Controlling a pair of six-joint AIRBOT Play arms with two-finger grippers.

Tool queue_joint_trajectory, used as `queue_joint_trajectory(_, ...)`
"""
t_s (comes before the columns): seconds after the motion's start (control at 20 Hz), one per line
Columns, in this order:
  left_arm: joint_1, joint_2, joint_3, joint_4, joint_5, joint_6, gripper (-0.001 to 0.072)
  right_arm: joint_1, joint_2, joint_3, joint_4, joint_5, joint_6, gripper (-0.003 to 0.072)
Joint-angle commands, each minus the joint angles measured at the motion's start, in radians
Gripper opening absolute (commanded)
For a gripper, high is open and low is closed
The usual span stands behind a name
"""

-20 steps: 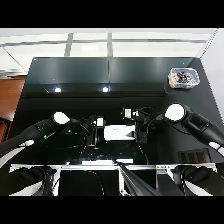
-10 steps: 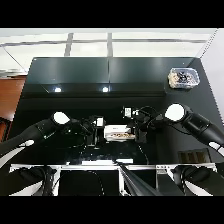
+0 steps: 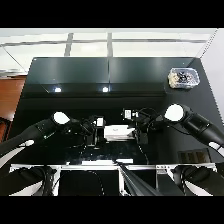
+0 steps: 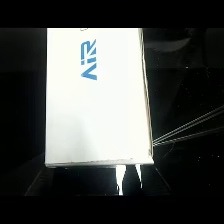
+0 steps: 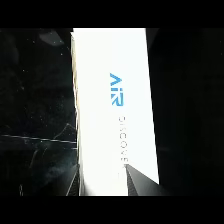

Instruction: Fold the box and place the chain.

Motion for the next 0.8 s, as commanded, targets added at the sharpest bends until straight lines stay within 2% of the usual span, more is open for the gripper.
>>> queue_joint_trajectory(0.0,0.0,0.0,0.0,0.0,0.0,0.0,0.035,0.0,-0.001,0.0,-0.003,-0.004,0.01,0.0346)
queue_joint_trajectory(0.5,-0.001,0.0,0.0,0.0,0.0,0.0,0.035,0.016,0.012,-0.053,0.029,-0.055,0.07,0.0347)
queue_joint_trajectory(0.7,0.0,0.0,0.0,0.0,0.0,0.0,0.035,-0.029,0.073,-0.019,0.148,-0.022,0.431,0.0346)
queue_joint_trajectory(0.75,-0.001,0.0,0.0,0.0,0.0,0.0,0.035,-0.044,0.072,-0.022,0.179,-0.005,0.537,0.0306)
